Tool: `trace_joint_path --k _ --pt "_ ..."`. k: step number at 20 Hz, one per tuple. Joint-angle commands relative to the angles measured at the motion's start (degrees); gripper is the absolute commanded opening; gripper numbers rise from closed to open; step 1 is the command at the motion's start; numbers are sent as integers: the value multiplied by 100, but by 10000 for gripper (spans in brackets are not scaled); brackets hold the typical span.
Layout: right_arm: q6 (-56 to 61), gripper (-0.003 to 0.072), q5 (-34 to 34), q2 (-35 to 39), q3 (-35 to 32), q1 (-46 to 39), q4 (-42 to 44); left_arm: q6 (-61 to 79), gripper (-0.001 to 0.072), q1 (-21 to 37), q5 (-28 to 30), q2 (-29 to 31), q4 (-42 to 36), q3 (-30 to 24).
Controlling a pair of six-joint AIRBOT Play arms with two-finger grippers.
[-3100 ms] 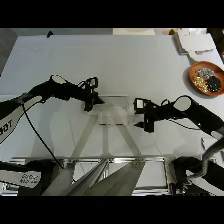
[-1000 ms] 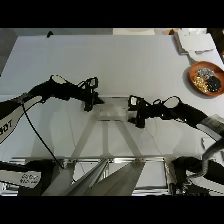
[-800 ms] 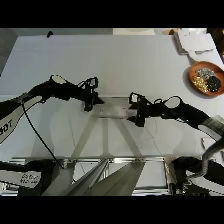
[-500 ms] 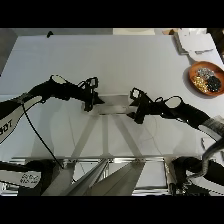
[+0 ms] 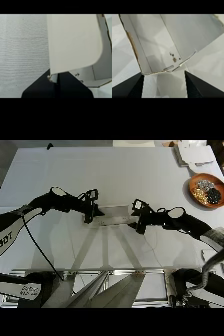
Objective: Fold the box and place the chain.
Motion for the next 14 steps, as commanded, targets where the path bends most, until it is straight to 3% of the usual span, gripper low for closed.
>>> trace_joint_path --k 1,14 --pt "-636 540 170 -151 11 -66 358 2 14 -4 -2 -2 2 -2" --pt "-1279 540 839 -905 704 -267 205 2 14 -4 -2 -2 2 -2"
